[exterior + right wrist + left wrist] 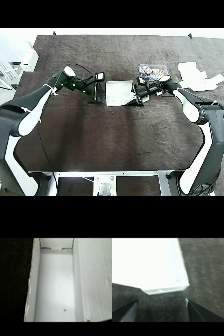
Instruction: Fold the box and place the chain.
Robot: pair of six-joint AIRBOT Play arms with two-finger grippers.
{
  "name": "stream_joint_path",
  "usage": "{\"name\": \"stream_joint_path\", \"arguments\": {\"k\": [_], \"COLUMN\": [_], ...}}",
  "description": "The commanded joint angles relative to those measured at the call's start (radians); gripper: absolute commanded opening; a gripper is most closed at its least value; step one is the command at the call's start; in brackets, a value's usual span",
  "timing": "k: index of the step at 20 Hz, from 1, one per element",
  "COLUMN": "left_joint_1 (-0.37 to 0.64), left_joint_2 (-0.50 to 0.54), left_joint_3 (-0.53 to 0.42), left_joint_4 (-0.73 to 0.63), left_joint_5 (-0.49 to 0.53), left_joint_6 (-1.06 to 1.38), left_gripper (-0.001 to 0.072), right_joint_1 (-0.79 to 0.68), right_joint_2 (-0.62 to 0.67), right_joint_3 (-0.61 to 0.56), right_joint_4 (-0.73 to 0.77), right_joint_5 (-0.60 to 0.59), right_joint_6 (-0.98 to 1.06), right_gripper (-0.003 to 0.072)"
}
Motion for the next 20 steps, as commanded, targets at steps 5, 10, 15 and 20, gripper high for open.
{"name": "stream_joint_path", "arguments": {"k": [5,10,15,20], "left_joint_1": [-0.002,-0.023,-0.044,-0.044], "left_joint_2": [-0.03,-0.034,-0.035,-0.039], "left_joint_3": [-0.016,-0.016,-0.016,-0.016], "left_joint_4": [-0.093,-0.102,-0.097,-0.107], "left_joint_5": [0.035,0.054,0.098,0.098], "left_joint_6": [0.143,0.126,0.109,0.108], "left_gripper": [0.072,0.072,0.072,0.072], "right_joint_1": [0.001,0.001,0.001,0.001], "right_joint_2": [0.0,0.0,0.0,0.0], "right_joint_3": [0.0,0.0,0.0,0.0], "right_joint_4": [0.0,0.0,0.0,0.0], "right_joint_5": [0.0,0.0,0.0,0.0], "right_joint_6": [0.0,0.0,0.0,0.0], "right_gripper": [0.0431,0.0431,0.0431,0.043]}}
